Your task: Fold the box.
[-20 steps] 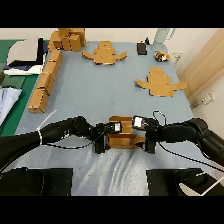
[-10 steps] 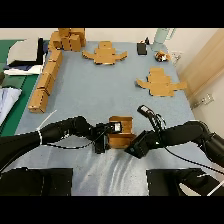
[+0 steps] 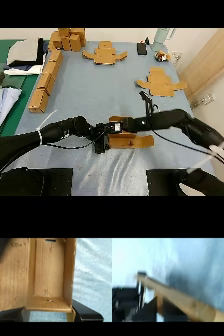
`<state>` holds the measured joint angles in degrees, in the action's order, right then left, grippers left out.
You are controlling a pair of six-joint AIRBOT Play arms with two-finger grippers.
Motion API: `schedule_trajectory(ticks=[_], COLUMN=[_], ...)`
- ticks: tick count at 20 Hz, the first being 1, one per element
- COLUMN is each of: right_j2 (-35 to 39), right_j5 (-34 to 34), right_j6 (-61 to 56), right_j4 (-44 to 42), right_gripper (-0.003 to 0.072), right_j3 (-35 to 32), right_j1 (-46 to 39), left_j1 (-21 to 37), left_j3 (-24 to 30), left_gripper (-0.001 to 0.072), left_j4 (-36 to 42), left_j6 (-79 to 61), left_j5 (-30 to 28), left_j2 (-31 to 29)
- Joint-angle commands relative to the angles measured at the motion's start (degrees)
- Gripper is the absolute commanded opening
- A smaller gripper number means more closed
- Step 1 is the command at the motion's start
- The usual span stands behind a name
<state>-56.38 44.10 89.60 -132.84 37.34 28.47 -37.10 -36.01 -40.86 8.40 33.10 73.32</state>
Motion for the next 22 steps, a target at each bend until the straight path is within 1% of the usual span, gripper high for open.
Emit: schedule_trajectory(ticks=[1, 3, 5, 9, 12, 16, 20, 22], right_j2=[-10.73, -14.47, -16.63, -17.66, -16.24, -13.90, -9.05, -6.69], right_j5=[-1.18, -0.92, -0.20, 1.22, 4.44, 9.31, 10.67, 11.37], right_j6=[0.94, 2.62, 3.37, 4.55, 4.42, -0.26, -0.24, -1.46], right_j4=[4.13, 4.85, 4.96, 6.36, 10.54, 18.34, 19.45, 21.84], right_gripper=[0.0006, 0.0006, 0.0006, 0.0006, 0.0006, 0.0005, 0.0005, 0.0004], right_j3=[6.91, 7.87, 7.82, 7.80, 7.80, 7.78, 7.78, 7.78], right_j1=[-0.04, -0.02, 0.11, 0.17, 0.11, 0.11, 0.09, 0.07], left_j1=[0.04, 0.04, 0.04, 0.04, 0.04, 0.04, 0.04, 0.07], left_j3=[0.00, 0.00, 0.00, 0.00, 0.00, 0.00, 0.00, 0.00], left_gripper=[0.0526, 0.0526, 0.0526, 0.0526, 0.0526, 0.0526, 0.0526, 0.0525], left_j4=[-0.02, -0.02, -0.02, -0.02, -0.02, -0.02, -0.02, -0.04], left_j6=[-0.02, 0.00, 0.00, -0.02, 0.00, 0.00, -0.02, 0.00], left_j5=[0.00, 0.00, 0.00, -0.02, -0.02, -0.02, -0.02, -0.15], left_j2=[-0.04, -0.04, -0.04, -0.04, -0.04, -0.04, -0.04, -0.04])
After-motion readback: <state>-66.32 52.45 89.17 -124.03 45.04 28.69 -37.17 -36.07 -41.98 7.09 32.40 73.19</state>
